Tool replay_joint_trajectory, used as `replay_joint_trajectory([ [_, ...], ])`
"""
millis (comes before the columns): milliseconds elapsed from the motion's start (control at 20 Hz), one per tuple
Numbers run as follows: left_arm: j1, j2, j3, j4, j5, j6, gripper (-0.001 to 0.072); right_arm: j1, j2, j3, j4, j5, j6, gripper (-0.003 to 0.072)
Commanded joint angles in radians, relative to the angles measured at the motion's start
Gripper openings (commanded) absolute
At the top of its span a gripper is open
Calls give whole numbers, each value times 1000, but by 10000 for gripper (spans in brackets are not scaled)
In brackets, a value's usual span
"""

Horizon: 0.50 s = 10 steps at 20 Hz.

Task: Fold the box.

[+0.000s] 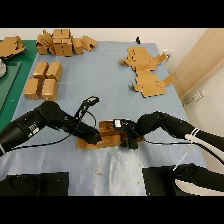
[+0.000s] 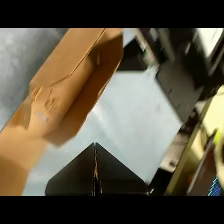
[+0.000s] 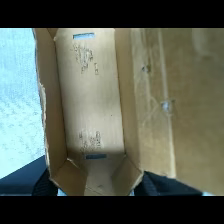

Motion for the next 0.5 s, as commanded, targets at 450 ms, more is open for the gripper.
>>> replay_joint_trajectory([
  [450, 64, -380, 155, -109, 183, -102, 8, 1, 0, -1, 1, 0, 0, 570],
])
